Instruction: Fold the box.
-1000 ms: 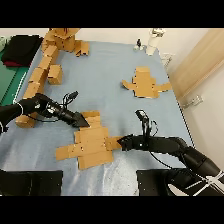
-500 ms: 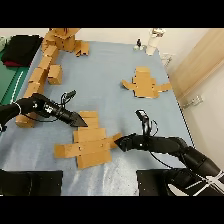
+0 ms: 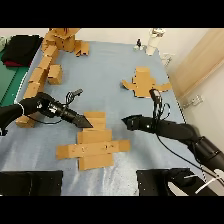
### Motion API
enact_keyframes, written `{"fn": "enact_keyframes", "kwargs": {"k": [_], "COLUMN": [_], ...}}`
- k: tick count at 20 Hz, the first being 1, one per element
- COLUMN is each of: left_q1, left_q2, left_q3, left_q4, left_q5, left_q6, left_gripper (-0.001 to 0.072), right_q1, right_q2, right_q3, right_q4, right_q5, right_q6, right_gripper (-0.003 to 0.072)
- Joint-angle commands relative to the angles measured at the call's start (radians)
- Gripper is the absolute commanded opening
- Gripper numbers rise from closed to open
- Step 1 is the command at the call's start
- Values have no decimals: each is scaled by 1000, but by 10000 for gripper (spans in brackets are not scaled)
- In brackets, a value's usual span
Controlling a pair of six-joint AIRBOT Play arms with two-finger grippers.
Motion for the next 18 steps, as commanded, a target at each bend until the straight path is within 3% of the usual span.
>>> {"fn": "enact_keyframes", "kwargs": {"k": [1,4,9,14,18], "left_q1": [-51,-125,-251,-309,-369], "left_q2": [50,128,279,293,293], "left_q3": [1,-1,-76,-161,-182], "left_q4": [-94,-136,-153,-152,-158], "left_q5": [84,185,432,526,609], "left_q6": [121,226,411,495,553], "left_gripper": [10,10,11,10,11], "right_q1": [-9,27,91,162,195], "right_q2": [3,4,5,3,-27], "right_q3": [103,95,41,-14,-36], "right_q4": [6,0,-35,-255,-331], "right_q5": [-196,-283,-284,-309,-317], "right_q6": [26,69,170,391,473], "right_gripper": [4,4,4,3,3]}}
